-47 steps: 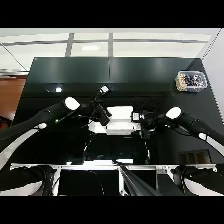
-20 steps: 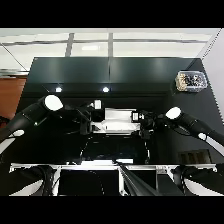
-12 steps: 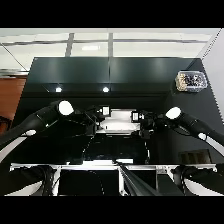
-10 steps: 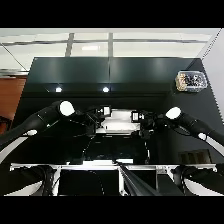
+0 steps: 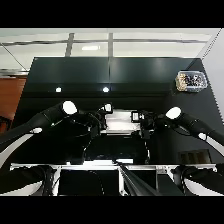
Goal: Fold the box and place the chain.
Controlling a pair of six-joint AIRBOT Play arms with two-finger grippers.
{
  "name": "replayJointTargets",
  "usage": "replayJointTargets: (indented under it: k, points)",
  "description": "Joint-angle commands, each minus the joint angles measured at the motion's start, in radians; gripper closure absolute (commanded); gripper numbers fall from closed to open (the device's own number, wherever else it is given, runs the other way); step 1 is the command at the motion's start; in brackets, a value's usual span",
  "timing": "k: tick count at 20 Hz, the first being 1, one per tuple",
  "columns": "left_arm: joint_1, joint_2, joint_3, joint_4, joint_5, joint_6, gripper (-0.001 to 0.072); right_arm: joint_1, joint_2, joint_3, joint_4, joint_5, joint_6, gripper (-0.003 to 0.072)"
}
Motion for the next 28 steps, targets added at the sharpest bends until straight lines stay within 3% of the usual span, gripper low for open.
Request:
replayJointTargets:
  k: [1, 10, 12, 13, 14, 16, 18, 20, 23, 26, 28]
  points:
    - [-0.006, -0.011, 0.0, -0.045, 0.011, 0.003, 0.0624, 0.0, 0.0, 0.0, 0.0, 0.0, 0.0, 0.0219]
    - [-0.053, -0.011, 0.0, -0.038, 0.079, 0.002, 0.0617, 0.0, 0.0, 0.0, 0.0, 0.0, 0.0, 0.0219]
    - [-0.057, -0.011, 0.0, -0.038, 0.086, 0.002, 0.0384, 0.0, 0.0, 0.0, 0.0, 0.0, 0.0, 0.0219]
    - [-0.056, -0.011, 0.0, -0.038, 0.085, -0.002, 0.0414, 0.0, 0.001, 0.0, 0.0, 0.0, 0.0, 0.0219]
    - [-0.055, -0.011, 0.0, -0.037, 0.081, -0.003, 0.061, 0.0, 0.001, 0.0, 0.0, 0.0, 0.0, 0.0219]
    - [-0.058, -0.011, 0.0, -0.041, 0.078, -0.004, 0.0474, 0.0, 0.0, 0.0, 0.0, 0.0, 0.0, 0.0219]
    - [-0.053, -0.008, 0.002, -0.037, 0.061, -0.005, 0.0682, 0.0, 0.001, 0.0, 0.0, 0.0, 0.0, 0.0219]
    - [-0.029, 0.021, 0.002, -0.021, 0.048, -0.08, 0.0684, 0.0, 0.0, 0.0, 0.0, 0.0, 0.0, 0.0219]
    - [0.05, 0.146, 0.002, 0.136, 0.049, -0.305, 0.0685, 0.0, 0.0, 0.0, 0.0, 0.0, 0.0, 0.0219]
    - [0.2, 0.262, 0.0, 0.324, -0.034, -0.583, 0.0684, 0.0, 0.001, 0.0, 0.0, 0.0, 0.0, 0.0219]
    - [0.331, 0.285, -0.013, 0.359, -0.111, -0.821, 0.0684, 0.0, 0.001, 0.0, 0.0, 0.0, 0.0, 0.0219]
